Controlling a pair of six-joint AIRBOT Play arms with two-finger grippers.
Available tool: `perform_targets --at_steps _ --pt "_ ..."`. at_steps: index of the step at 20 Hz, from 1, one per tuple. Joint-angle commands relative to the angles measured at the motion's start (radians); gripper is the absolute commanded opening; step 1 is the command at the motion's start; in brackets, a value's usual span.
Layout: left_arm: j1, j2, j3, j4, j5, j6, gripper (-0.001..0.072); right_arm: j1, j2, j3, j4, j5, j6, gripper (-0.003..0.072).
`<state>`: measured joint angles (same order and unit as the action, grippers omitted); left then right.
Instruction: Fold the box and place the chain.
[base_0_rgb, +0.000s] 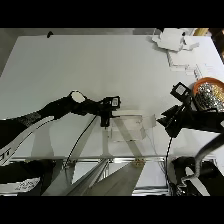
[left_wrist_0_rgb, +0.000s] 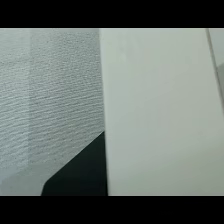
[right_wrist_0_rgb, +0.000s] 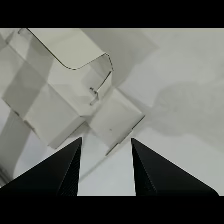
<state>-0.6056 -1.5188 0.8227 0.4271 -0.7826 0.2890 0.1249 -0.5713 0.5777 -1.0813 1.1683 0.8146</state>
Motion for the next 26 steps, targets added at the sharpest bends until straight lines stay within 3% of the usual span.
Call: perform_targets --at_steps 1,12,16,26 --pt "-0.001 -0.001 -0.001 0.0 0.0 0.0 0.0013 0.007 -0.001 0.0 0.026 0.0 -0.056 0.034" --pt "-0.001 -0.001 -0.001 0.0 0.0 0.0 0.0013 0.245 -0.147 -0.005 0.019 -0.021 -0.317 0.0343" --pt "-0.001 -0.001 -0.001 0.0 0.0 0.0 0.0013 0.295 -0.143 -0.092 -0.029 -0.144 -0.396 0.0586" --pt "-0.001 -0.001 -0.001 0.0 0.0 0.0 0.0013 0.581 -0.084 -0.379 -0.116 -0.599 -0.428 0.0626"
